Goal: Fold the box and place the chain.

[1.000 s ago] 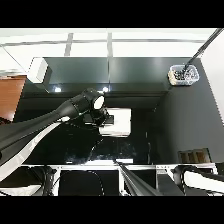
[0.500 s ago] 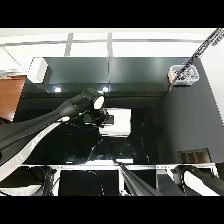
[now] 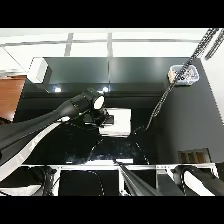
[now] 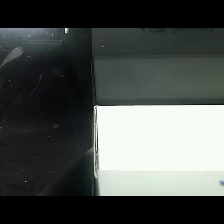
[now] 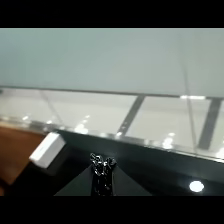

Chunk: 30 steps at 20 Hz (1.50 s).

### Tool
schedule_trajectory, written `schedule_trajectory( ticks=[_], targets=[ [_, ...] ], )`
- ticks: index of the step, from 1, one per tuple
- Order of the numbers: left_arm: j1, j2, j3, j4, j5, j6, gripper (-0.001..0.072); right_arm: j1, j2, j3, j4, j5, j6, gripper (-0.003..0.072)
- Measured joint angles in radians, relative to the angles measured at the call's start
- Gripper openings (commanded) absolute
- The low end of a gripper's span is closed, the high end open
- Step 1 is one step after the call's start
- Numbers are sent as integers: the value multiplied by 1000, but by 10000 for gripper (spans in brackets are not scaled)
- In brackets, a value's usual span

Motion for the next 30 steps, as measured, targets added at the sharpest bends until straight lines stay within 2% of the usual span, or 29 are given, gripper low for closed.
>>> schedule_trajectory(
  ticks=[7,15,24,30],
  targets=[
    [0,0,0,-2,0,0,26,163,2,-40,60,163,-1,11],
    [0,0,0,-3,0,0,25,318,2,-201,37,193,-14,12],
    [0,0,0,-3,0,0,26,451,1,-590,26,52,-63,11],
    [0,0,0,-3,0,0,25,564,1,-873,35,-170,-70,12]
  ],
)
